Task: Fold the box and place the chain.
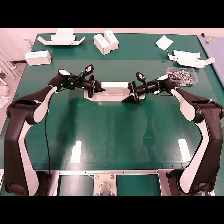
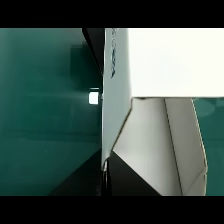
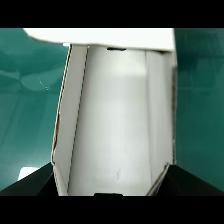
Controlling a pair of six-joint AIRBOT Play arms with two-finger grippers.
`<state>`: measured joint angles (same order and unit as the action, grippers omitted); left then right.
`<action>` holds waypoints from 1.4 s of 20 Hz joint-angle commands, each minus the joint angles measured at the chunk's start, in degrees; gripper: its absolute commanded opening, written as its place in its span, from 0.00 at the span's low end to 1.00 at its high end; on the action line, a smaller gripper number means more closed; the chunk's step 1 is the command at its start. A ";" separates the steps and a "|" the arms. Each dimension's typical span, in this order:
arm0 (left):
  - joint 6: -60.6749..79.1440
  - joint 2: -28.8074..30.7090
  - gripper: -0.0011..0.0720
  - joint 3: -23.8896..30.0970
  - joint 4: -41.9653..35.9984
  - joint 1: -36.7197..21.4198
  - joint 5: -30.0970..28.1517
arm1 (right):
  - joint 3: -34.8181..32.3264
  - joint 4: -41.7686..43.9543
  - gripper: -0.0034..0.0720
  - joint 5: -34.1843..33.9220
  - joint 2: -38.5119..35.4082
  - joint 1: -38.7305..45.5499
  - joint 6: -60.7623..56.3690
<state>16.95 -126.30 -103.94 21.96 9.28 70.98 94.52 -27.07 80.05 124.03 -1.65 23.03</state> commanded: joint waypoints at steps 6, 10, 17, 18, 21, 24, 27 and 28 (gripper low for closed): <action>-0.42 0.04 0.05 -0.04 -1.77 -0.04 0.42 | -0.02 0.02 0.67 -0.02 0.04 -0.04 -0.07; -1.09 0.35 0.68 -0.09 -5.42 -0.04 3.17 | -0.04 0.02 0.67 -0.02 0.04 -0.04 -0.07; -1.97 5.05 0.69 -0.22 -7.43 -0.63 8.04 | -0.04 0.02 0.67 -0.02 0.04 -0.04 -0.07; -1.95 6.51 0.69 -0.28 -7.43 -0.94 9.09 | -0.02 0.02 0.67 -0.02 0.04 -0.04 -0.07; -1.95 11.19 0.69 -0.33 -7.39 -2.32 12.37 | -0.04 0.02 0.67 -0.04 0.04 -0.04 -0.07; -1.95 14.34 0.69 -0.52 -7.89 -2.78 13.57 | -0.04 0.02 0.67 -0.04 0.04 -0.04 -0.07; -4.31 14.93 0.60 -0.70 -15.26 -2.78 14.16 | -0.04 0.02 0.67 -0.04 0.04 0.02 -0.07; -6.69 15.41 0.16 -1.05 -14.49 -2.80 15.23 | -0.04 0.02 0.67 -0.04 0.04 0.02 -0.07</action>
<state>13.78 -112.57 -104.51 11.44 6.70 83.96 94.43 -27.09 80.05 124.05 -1.63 22.98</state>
